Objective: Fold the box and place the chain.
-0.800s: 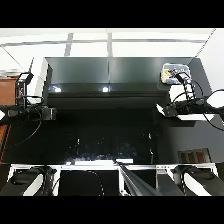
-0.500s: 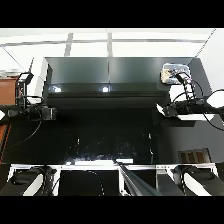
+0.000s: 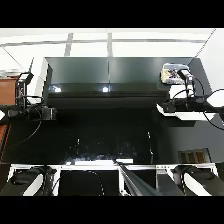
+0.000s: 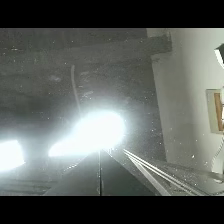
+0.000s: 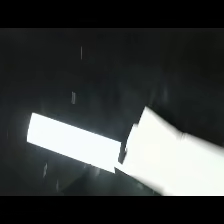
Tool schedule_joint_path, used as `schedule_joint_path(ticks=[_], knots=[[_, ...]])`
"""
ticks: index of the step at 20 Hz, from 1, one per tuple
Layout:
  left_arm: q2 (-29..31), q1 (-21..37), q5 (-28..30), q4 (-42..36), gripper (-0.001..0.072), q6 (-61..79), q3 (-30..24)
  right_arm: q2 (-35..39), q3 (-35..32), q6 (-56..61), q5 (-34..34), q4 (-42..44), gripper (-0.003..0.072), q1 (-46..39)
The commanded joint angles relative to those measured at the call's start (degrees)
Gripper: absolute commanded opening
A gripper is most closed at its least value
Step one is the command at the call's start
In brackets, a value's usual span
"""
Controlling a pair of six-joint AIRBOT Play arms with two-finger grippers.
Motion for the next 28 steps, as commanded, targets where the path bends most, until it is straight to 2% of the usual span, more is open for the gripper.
schedule_joint_path(ticks=[1, 2, 4, 6, 8, 10, 11, 12, 13, 15, 19, 20, 21, 23, 24, 26, 27, 28], knots=[[0.02, -0.02, 0.09, -0.02, 0.0025, 0.02, -0.02, -1.16, -0.02, -0.5, -17.77, -0.22, 0.0703, 0.15], [0.02, -0.02, 0.37, 0.0, 0.0026, 0.02, -0.02, -2.03, 0.0, 0.33, -23.74, -3.63, 0.0703, -0.74], [0.0, -0.02, 3.93, 0.15, 0.0025, 0.02, -0.02, -5.14, 0.5, 13.53, -33.53, -11.74, 0.0701, -7.74], [-0.35, -0.02, 7.65, -0.52, 0.0026, -0.17, -0.04, -10.08, 3.52, 25.68, -34.71, -13.77, 0.0701, -20.55], [-0.76, -0.02, 7.91, -2.47, 0.0026, -0.15, -0.04, -15.43, 8.92, 30.34, -25.16, -12.61, 0.0701, -33.4], [-1.49, -0.02, 7.48, -3.93, 0.0042, -0.2, -0.04, -21.11, 16.68, 21.07, -9.14, -12.24, 0.0701, -42.14], [-2.08, -0.02, 7.48, -5.33, 0.0263, -0.26, -0.04, -24.15, 20.57, 13.81, -1.09, -11.43, 0.0701, -44.89], [-2.75, -0.13, 7.8, -6.58, 0.0615, -1.14, -0.04, -27.1, 24.06, 7.87, 6.86, -11.43, 0.0701, -46.47], [-3.65, -0.2, 8.04, -7.58, 0.0713, -3.65, -0.04, -29.62, 26.53, 2.49, 13.86, -11.47, 0.0701, -46.99], [-5.49, -0.22, 7.93, -9.03, 0.0713, -4.55, -0.04, -33.2, 28.92, -5.68, 23.54, -12.33, 0.0701, -46.12], [-7.82, -0.24, 7.48, -10.95, 0.0712, -4.76, -0.04, -33.92, 29.0, -6.27, 16.98, -20.59, 0.0699, -40.65], [-8.0, -0.24, 7.28, -10.95, 0.0712, -4.76, -0.04, -34.03, 29.24, -6.25, 15.74, -23.69, 0.0671, -39.34], [-8.11, -0.24, 7.23, -10.93, 0.0712, -4.74, -0.04, -34.1, 29.55, -6.27, 14.8, -26.16, 0.0583, -38.05], [-8.26, -0.24, 7.26, -10.93, 0.0712, -4.74, -0.04, -34.1, 30.05, -7.5, 13.57, -26.36, 0.0583, -36.44], [-8.26, -0.24, 7.26, -10.95, 0.0712, -4.74, -0.04, -34.14, 30.08, -8.31, 13.73, -26.45, 0.052, -35.82], [-8.26, -0.24, 7.26, -10.93, 0.0712, -4.72, -0.04, -34.12, 30.1, -8.28, 14.6, -26.88, 0.01, -35.45], [-8.26, -0.24, 7.26, -10.93, 0.0711, -4.72, -0.04, -34.07, 30.12, -8.31, 16.15, -26.77, 0.0057, -35.43], [-8.26, -0.24, 7.26, -10.91, 0.0711, -4.7, -0.04, -33.9, 30.12, -8.31, 18.25, -25.99, 0.0056, -35.43]])
